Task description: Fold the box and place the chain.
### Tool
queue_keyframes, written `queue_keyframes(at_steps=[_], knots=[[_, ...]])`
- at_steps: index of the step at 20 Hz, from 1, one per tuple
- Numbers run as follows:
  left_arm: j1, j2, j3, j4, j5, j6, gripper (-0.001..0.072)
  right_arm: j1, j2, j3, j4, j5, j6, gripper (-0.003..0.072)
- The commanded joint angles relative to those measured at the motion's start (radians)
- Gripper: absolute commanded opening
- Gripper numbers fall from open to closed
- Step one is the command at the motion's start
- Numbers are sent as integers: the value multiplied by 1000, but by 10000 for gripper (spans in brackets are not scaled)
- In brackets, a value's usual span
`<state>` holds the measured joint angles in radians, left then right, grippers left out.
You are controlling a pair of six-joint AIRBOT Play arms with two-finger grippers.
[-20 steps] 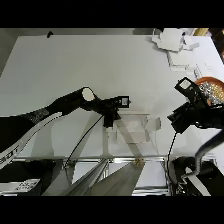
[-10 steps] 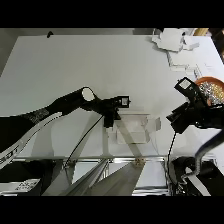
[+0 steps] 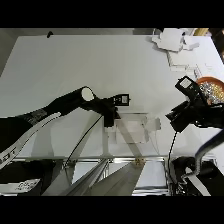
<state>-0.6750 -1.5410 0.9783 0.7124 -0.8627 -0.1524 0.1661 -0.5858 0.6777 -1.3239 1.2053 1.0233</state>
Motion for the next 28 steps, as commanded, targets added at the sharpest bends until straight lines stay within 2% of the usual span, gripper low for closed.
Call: queue_keyframes(at_steps=[1,11,14,28], knots=[[0,23,1,7,34,-10,6,1,-1,-1,1,-15,-8,339],[0,7,1,55,70,-1,5,1,-67,-1,2,-22,-12,338],[0,-2,0,55,69,-2,5,1,-70,-1,57,-21,-89,245],[0,-14,0,55,70,-2,11,1,-70,-1,90,-21,-91,244]])
